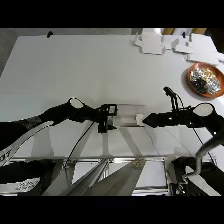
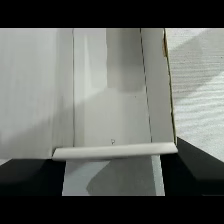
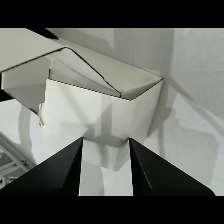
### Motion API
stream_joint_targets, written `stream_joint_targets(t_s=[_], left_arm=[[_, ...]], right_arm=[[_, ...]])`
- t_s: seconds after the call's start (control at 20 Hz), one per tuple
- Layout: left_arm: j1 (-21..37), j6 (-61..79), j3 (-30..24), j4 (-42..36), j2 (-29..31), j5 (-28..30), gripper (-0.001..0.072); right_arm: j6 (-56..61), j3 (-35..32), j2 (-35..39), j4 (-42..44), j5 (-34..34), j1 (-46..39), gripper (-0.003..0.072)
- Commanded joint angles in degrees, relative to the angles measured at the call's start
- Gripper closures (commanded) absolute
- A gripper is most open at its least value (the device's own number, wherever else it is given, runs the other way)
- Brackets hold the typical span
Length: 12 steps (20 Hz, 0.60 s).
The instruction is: Fold the box and place the chain.
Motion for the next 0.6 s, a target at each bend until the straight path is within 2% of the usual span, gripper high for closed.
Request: stream_joint_targets(t_s=[0.0, 0.15, 0.25, 0.35, 0.55], left_arm=[[0.0, 0.0, 0.0, 0.0, 0.0, 0.0, 0.0500], [0.0, 0.0, 0.0, 0.0, 0.0, 0.0, 0.0500], [0.0, 0.0, 0.0, 0.0, 0.0, 0.0, 0.0500], [0.0, 0.0, 0.0, 0.0, 0.0, 0.0, 0.0500], [0.0, 0.0, 0.0, 0.0, 0.0, 0.0, 0.0500]], right_arm=[[7.1, 0.1, 0.0, -3.1, -6.0, 5.3, 0.0364], [15.8, 2.2, 0.0, -8.6, -9.3, 10.9, 0.0402], [25.0, 5.0, -0.8, -16.9, -10.2, 14.4, 0.0424], [33.5, 7.5, -2.8, -24.7, -9.1, 17.0, 0.0424], [41.5, 11.6, -7.7, -31.6, -7.8, 21.5, 0.0431]])
